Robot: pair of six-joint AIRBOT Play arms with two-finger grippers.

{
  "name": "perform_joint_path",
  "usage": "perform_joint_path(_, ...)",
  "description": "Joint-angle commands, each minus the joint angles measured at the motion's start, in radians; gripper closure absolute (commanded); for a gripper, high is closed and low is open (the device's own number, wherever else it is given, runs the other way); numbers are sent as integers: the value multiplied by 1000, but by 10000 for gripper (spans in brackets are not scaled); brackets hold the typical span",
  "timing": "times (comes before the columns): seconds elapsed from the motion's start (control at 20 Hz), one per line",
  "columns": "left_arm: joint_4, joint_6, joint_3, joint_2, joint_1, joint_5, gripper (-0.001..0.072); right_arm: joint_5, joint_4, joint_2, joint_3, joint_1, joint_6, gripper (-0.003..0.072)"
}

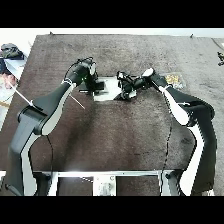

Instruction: Fold the box and place the chain.

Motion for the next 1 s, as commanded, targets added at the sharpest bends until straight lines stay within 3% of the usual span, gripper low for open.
perform_joint_path(0.0, 10, 3, 1, -7, 0, 2, 538, 0, 0, 0, 0, 1, 0, 412)
perform_joint_path(0.05, 10, 3, 1, -7, 0, 6, 630, 0, 0, 0, 0, 1, 0, 412)
perform_joint_path(0.1, 10, 3, 1, -7, 0, 10, 668, 0, 0, 0, 0, 1, 0, 412)
perform_joint_path(0.35, 10, 4, 1, -6, 0, 8, 659, 0, 0, 0, 0, 1, 0, 412)
perform_joint_path(0.45, -19, 64, 1, -3, 0, 18, 338, 0, 0, 0, 0, 1, 0, 412)
perform_joint_path(0.85, -112, 277, 31, 46, 3, -52, 331, 0, 0, 0, 0, 1, 0, 412)
perform_joint_path(0.95, -109, 319, 29, 86, 21, -58, 31, 0, 0, 0, 0, 1, 0, 412)
